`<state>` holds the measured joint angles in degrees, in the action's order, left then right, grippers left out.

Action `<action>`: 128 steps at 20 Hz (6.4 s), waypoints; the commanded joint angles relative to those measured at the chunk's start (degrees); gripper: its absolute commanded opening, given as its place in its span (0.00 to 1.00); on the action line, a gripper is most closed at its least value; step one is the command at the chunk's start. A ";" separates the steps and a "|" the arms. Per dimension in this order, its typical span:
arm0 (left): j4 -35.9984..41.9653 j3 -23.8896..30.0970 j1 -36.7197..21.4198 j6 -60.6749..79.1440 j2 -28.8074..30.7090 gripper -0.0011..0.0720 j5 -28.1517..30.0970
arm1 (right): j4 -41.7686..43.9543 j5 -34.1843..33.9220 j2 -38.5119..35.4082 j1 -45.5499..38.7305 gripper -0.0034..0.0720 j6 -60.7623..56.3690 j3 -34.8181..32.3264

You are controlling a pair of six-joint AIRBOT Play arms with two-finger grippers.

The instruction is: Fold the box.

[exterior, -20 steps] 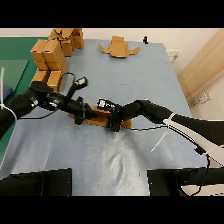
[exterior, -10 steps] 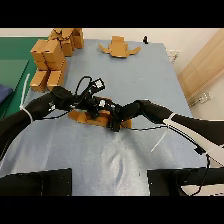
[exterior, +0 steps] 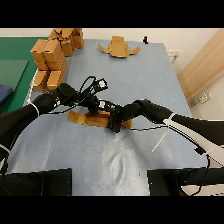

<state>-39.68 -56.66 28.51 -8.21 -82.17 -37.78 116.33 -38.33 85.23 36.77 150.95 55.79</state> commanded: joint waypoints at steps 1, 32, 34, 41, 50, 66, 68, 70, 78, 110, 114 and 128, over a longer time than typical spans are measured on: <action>-1.79 -0.22 0.02 -0.37 -1.27 0.03 -1.51 | -0.85 -0.11 0.00 -0.04 0.16 0.00 -0.02; -4.90 15.04 -27.30 -3.80 25.57 0.03 -23.19 | 6.08 -7.63 0.11 -3.17 0.05 6.25 1.46; -4.87 15.02 -25.44 -3.76 25.49 0.03 -22.18 | 6.03 -7.67 0.17 -3.17 0.05 9.44 1.44; -4.94 15.02 -19.87 0.96 18.82 0.04 -19.56 | 6.05 -7.56 0.83 -3.21 0.06 13.44 1.44; -14.93 15.02 -6.75 7.58 11.41 0.61 -6.91 | 6.03 -7.63 0.83 -3.21 0.06 12.96 1.44; -9.35 14.97 0.79 8.98 11.15 0.33 -4.48 | 6.05 -7.65 0.83 -3.19 0.06 12.33 1.44; -8.31 14.67 0.79 9.07 11.15 0.33 -4.26 | 6.05 -7.67 0.83 -3.19 0.05 12.33 1.44; -8.68 14.58 0.74 9.03 11.19 0.33 -4.39 | 6.03 -7.65 0.83 -3.19 0.06 12.33 1.44; -8.76 14.53 2.21 10.45 11.19 0.33 -5.66 | 6.03 -7.65 0.83 -3.21 0.06 12.33 1.44; -2.80 10.45 2.08 8.44 22.29 0.03 -12.11 | 5.97 -8.28 0.83 -3.21 0.06 12.33 1.44; -3.96 10.86 -2.29 -2.71 33.57 0.03 -17.84 | 5.97 -8.31 0.83 -3.21 0.06 12.33 1.44; -4.85 22.97 -30.80 -50.40 17.14 0.03 -16.48 | 6.05 -8.72 0.83 -3.17 0.06 10.86 1.46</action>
<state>-52.47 -34.11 -4.29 -60.77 -58.57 -55.16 122.37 -46.98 86.06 33.58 161.95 57.28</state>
